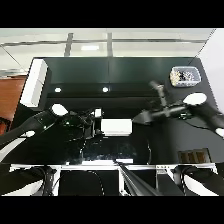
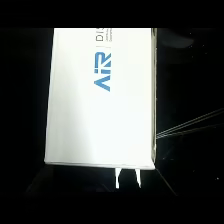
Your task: Fold the box and place the chain.
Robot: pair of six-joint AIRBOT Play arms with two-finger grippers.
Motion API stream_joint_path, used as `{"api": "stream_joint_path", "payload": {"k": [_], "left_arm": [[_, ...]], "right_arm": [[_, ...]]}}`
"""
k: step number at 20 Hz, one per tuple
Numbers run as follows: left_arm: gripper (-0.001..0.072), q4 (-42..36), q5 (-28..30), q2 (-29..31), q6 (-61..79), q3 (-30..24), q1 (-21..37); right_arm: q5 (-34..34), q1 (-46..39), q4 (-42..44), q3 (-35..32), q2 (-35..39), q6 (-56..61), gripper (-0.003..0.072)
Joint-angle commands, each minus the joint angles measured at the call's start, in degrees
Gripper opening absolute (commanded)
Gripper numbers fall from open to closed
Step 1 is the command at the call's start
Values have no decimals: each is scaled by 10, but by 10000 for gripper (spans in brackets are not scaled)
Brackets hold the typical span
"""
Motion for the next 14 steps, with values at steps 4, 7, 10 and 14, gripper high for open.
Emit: {"api": "stream_joint_path", "payload": {"k": [4, 7, 10, 14], "left_arm": [[713, 33, -49, 54, -111, 62, 0], [711, 33, -98, 41, -197, 122, -17], [710, 33, -94, -26, -204, 184, -54], [710, 40, -132, -123, -277, 257, -70]], "right_arm": [[68, -175, -106, 7, 91, 13, 19], [47, -180, -102, 6, 91, 13, 18], [40, -175, -90, 6, 91, 13, 19], [44, -173, -90, 6, 91, 13, 18]]}}
